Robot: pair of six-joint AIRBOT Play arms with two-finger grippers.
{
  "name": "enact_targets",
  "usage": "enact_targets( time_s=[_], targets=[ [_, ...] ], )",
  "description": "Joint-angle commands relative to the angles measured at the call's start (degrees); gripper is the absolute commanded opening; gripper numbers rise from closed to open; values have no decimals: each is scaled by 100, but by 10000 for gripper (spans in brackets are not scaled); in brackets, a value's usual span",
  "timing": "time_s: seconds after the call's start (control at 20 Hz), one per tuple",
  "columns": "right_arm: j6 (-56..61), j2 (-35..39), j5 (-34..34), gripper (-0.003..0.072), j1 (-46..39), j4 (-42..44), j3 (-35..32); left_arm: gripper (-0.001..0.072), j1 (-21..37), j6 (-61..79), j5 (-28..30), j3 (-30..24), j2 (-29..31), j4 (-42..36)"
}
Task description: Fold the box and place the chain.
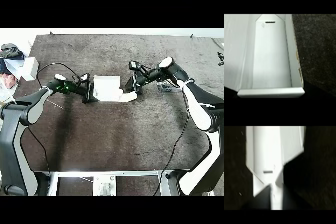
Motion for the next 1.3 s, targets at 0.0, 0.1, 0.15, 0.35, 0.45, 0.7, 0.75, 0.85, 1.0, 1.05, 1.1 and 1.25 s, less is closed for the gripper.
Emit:
enact_targets(
  time_s=[0.0,0.1,0.15,0.35,0.45,0.7,0.75,0.85,1.0,1.05,1.1,1.25],
  targets=[
    [109,136,254,-9,107,960,4,416,4,-2,0,-2,-2,-2],
    [107,103,-39,-9,295,1071,4,415,4,-2,2,-2,-2,-2],
    [105,83,-319,-9,391,1051,2,416,4,-2,2,-2,-2,-4],
    [109,55,-1554,-9,546,938,-2,416,4,-2,0,-2,-2,-7],
    [109,-22,-1895,-9,544,938,-2,416,4,-2,2,-2,-2,-9],
    [109,-413,-2046,-9,538,807,-2,416,4,-2,2,-2,-2,-9],
    [109,-470,-2044,-9,538,793,-2,416,4,-2,0,-2,-2,-9],
    [109,-560,-1971,-9,538,793,-2,416,4,-2,0,-2,-2,-9],
    [107,-645,-1867,-9,538,765,-2,415,4,-2,2,-2,-2,-11],
    [107,-645,-1873,-9,538,767,-2,416,4,-2,2,-2,-2,-11],
    [105,-640,-1873,-9,538,774,2,415,4,-2,2,-2,-2,-9],
    [107,-629,-1821,-9,527,772,153,416,4,-2,2,-2,-2,-11]
  ],
)
